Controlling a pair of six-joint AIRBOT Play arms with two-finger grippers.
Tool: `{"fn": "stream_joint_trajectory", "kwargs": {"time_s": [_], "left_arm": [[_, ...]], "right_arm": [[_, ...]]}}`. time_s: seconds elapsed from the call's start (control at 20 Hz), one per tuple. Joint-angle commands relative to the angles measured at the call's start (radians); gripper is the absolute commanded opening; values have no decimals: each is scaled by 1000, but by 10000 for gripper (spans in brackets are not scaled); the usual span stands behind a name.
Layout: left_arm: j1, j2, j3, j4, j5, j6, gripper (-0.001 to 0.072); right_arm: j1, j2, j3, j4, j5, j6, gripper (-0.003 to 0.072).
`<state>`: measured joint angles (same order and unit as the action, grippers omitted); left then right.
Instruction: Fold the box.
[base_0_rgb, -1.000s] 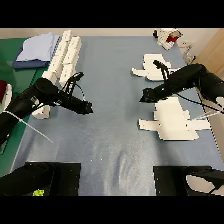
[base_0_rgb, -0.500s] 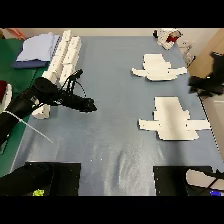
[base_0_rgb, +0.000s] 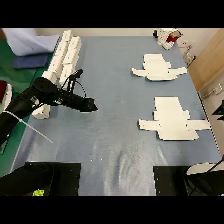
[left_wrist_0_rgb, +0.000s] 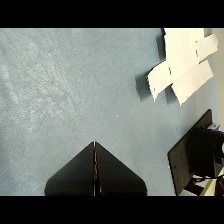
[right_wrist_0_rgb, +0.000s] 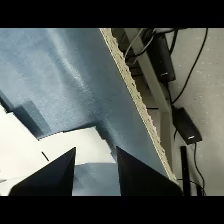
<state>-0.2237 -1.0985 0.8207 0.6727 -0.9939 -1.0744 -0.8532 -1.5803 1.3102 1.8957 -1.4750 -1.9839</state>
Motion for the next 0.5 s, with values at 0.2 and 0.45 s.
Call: {"fn": "stream_joint_trajectory", "kwargs": {"time_s": [0.2,0.45], "left_arm": [[0,0,0,-2,-3,0,13],[0,1,0,-6,-3,0,12]], "right_arm": [[-61,-149,2,98,-64,-172,386],[-60,-155,2,171,-109,-183,385]]}}
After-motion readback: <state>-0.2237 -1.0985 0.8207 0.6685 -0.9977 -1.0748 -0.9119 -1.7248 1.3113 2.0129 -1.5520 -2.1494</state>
